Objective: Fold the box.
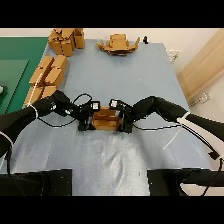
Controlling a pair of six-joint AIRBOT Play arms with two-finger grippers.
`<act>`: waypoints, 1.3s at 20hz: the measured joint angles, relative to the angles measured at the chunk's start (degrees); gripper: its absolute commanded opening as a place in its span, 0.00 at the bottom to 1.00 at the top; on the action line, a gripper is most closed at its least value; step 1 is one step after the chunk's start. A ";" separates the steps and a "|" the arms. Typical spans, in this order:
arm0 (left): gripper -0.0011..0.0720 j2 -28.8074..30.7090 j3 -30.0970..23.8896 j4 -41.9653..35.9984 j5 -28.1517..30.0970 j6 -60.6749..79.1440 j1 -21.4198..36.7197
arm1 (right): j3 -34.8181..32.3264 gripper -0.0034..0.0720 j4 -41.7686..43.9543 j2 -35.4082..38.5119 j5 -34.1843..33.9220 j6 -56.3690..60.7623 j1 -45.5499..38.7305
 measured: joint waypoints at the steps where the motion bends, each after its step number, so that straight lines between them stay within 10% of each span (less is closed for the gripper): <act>1: 0.32 0.00 0.00 0.04 0.02 -0.66 0.00 | -0.02 0.97 0.24 0.52 -1.18 0.52 -0.44; 5: 0.32 0.02 -0.02 0.61 -0.79 -2.25 0.00 | 0.00 0.24 2.93 2.75 -5.49 2.56 -1.25; 8: 0.32 0.00 -0.13 0.26 -0.63 -3.54 0.00 | 0.00 0.22 6.99 4.76 -10.34 3.34 -1.05; 10: 0.32 0.00 -0.13 0.24 -0.55 -3.74 0.00 | 0.35 0.52 7.48 5.73 -10.14 3.72 -1.22; 12: 0.32 0.00 -0.09 0.24 -0.42 -3.87 -0.04 | 0.70 0.57 8.28 6.27 -10.34 3.78 -1.03; 13: 0.32 0.00 -0.09 0.24 -0.37 -3.89 -0.04 | 0.81 0.51 8.46 6.38 -10.21 3.80 -1.01; 15: 0.32 0.00 -0.09 0.20 -0.28 -3.91 -0.04 | 1.33 0.06 10.03 6.62 -8.70 3.85 -1.07; 26: 0.32 0.00 -0.09 0.15 0.17 -4.02 -0.04 | 7.48 0.06 13.92 -2.25 9.90 7.72 2.97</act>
